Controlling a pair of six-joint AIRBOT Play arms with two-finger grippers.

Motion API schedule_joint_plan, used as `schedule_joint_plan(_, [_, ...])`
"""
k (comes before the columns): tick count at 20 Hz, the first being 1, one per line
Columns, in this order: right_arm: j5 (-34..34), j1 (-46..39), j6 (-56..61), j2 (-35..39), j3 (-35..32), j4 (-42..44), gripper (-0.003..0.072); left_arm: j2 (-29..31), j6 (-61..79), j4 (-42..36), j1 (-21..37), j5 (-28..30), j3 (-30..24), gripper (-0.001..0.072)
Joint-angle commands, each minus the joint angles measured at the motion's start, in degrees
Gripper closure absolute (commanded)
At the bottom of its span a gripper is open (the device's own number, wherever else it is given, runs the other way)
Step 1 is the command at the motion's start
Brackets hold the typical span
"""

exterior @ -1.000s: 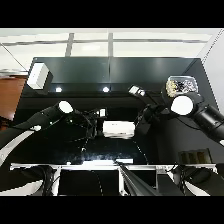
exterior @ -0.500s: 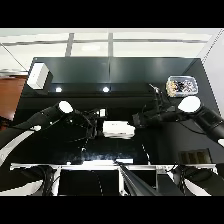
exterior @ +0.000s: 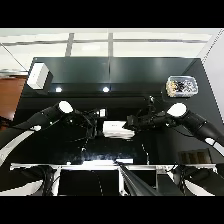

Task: Fold the box and place the chain.

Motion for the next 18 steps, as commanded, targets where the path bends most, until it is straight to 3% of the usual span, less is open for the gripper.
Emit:
schedule_joint_plan(1, [-0.3,0.2,0.2,-0.8,-0.4,-0.4,0.0666,0.0,-0.1,0.0,0.0,0.0,0.0,0.0249])
schedule_joint_plan(18, [-4.4,0.3,-0.2,-1.0,-2.0,-3.1,0.0666,0.0,-0.1,0.0,0.0,0.0,0.0,0.0250])
